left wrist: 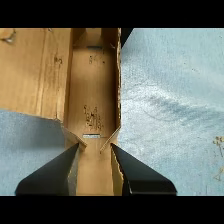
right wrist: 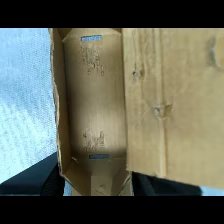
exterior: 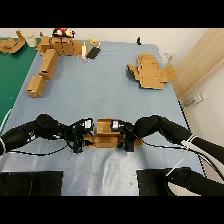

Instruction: Fold the box.

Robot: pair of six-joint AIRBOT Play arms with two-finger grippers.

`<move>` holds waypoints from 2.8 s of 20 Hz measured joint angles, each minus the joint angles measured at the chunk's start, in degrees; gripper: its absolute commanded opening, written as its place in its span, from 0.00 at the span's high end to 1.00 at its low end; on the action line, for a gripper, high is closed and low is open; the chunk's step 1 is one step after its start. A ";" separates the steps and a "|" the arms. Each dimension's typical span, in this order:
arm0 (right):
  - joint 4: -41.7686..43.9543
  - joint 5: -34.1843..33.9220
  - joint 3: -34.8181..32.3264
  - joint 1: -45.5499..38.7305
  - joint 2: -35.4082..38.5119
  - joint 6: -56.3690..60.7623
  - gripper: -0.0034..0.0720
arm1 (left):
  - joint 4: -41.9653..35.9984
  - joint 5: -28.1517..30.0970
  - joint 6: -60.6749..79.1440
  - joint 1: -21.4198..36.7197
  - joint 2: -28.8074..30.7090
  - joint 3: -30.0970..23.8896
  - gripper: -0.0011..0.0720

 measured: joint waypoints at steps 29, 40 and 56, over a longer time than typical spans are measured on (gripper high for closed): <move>-0.02 0.00 0.00 0.00 0.00 -0.02 0.30 | 2.64 2.08 -1.05 -0.35 -0.26 0.00 0.83; -0.02 -0.02 0.02 0.00 0.00 0.00 0.30 | 5.46 2.71 -3.28 0.42 0.02 -0.63 0.83; -0.02 0.00 0.00 0.00 0.00 0.00 0.30 | 1.66 1.27 -3.28 -0.22 -1.97 0.72 0.76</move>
